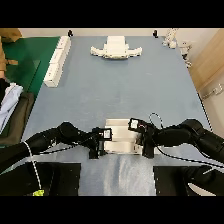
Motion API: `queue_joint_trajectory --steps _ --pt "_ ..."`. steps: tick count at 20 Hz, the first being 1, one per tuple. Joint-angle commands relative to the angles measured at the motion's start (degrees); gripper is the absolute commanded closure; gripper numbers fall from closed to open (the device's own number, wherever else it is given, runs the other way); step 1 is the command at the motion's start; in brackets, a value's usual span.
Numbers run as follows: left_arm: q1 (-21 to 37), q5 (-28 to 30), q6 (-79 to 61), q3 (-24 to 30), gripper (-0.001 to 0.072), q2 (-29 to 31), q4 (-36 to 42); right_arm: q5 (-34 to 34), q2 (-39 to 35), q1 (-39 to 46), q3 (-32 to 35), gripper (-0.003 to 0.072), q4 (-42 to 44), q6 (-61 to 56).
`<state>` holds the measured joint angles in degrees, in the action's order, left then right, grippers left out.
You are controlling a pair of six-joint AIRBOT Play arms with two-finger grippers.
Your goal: Fold the box.
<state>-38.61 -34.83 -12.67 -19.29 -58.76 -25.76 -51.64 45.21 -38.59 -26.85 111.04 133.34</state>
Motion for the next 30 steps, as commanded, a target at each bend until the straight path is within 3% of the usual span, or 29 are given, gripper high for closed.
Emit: queue_joint_trajectory --steps 1,6,9,11,14,17,24,30 --pt "0.00 0.22 0.09 0.00 0.0309 0.02 0.07 -9.27 -0.22 0.04 -3.67 0.0679 -14.40 -26.32" --pt "0.00 0.22 0.09 0.00 0.0309 0.02 0.07 -19.02 -1.90 1.95 -5.31 0.0679 -33.48 -61.05" --pt "0.00 0.22 0.09 0.00 0.0309 0.02 0.07 -25.33 -0.63 10.49 -4.55 0.0680 -29.42 -68.63" --pt "0.00 0.22 0.09 0.00 0.0309 0.02 0.07 -22.03 0.22 17.79 -2.71 0.0681 -22.16 -68.78" --pt "0.00 0.22 0.09 0.00 0.0309 0.04 0.07 -19.63 1.18 28.33 -0.24 0.0682 -6.60 -60.11" --pt "0.00 0.22 0.09 0.00 0.0309 0.02 0.07 -19.41 1.20 34.40 2.03 0.0682 -0.35 -56.11" --pt "0.00 0.22 0.09 0.00 0.0309 0.02 0.07 -19.78 1.14 34.36 5.03 0.0682 20.02 -46.40" --pt "0.00 0.24 0.09 0.00 0.0309 0.02 0.07 -17.14 1.18 32.74 5.75 0.0681 18.71 -45.94"
